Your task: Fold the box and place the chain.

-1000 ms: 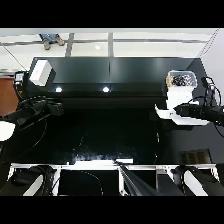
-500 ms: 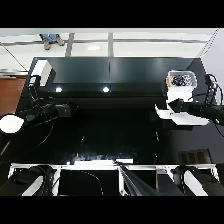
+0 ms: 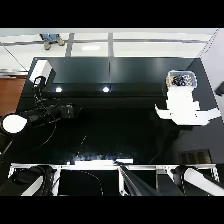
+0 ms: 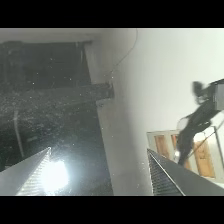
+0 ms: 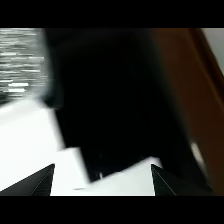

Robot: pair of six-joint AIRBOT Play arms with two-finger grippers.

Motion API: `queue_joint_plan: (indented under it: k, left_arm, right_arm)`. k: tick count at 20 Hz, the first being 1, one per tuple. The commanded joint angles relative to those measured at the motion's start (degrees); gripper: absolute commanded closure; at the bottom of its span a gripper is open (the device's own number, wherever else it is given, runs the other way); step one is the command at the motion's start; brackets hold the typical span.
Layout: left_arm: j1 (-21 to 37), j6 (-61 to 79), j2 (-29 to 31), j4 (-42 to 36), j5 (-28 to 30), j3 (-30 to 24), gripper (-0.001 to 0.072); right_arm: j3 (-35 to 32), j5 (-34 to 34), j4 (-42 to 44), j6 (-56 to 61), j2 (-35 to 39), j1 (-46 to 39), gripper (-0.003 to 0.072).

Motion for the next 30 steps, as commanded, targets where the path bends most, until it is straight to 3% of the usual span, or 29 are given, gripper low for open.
queue_joint_plan:
  k: [1,5,11,12,13,20,21,24,25,28,30]
  left_arm:
    - [-0.07,0.02,-0.02,-0.04,0.02,0.0,0.0012]
    - [-0.07,0.0,-0.02,-0.09,1.51,0.0,0.0012]
    - [-0.07,0.0,-0.02,-0.09,1.55,0.0,0.0012]
    - [-0.07,0.0,-0.02,-0.09,1.55,0.0,0.0012]
    - [-0.07,0.0,-0.02,-0.09,1.7,0.0,0.0012]
    - [-0.07,0.0,-0.02,-0.26,1.95,0.0,0.0012]
    - [-0.07,0.0,-0.02,-0.26,2.12,0.0,0.0012]
    - [-0.07,0.0,-0.02,-0.26,2.14,0.0,0.0012]
    - [-0.07,-0.02,-0.02,-0.26,2.14,0.0,0.0012]
    - [-0.07,0.0,-0.02,-0.26,2.14,0.0,0.0012]
    - [-0.07,0.02,-0.02,-0.24,2.23,0.0,0.0012]
  right_arm:
    - [10.08,12.94,3.39,-1.81,-11.58,-12.74,-0.003]
    - [12.24,26.67,31.5,-25.83,-20.83,-24.92,0.0012]
    - [12.33,34.45,31.56,-28.28,-31.58,-24.63,0.0014]
    - [12.33,34.58,30.88,-28.83,-32.33,-23.96,0.0166]
    - [12.33,34.23,29.97,-29.31,-32.41,-23.43,0.0214]
    - [17.77,33.05,29.24,-29.66,-32.46,-20.87,0.0215]
    - [17.99,33.05,28.96,-29.64,-32.57,-20.46,0.0277]
    - [17.99,33.31,24.15,-29.7,-33.22,-18.47,0.0643]
    - [17.99,33.88,23.04,-29.68,-33.22,-17.9,0.0677]
    - [17.84,38.21,24.37,-29.64,-33.18,-17.2,0.0678]
    - [15.76,42.29,30.86,-30.36,-32.85,-16.39,0.0677]
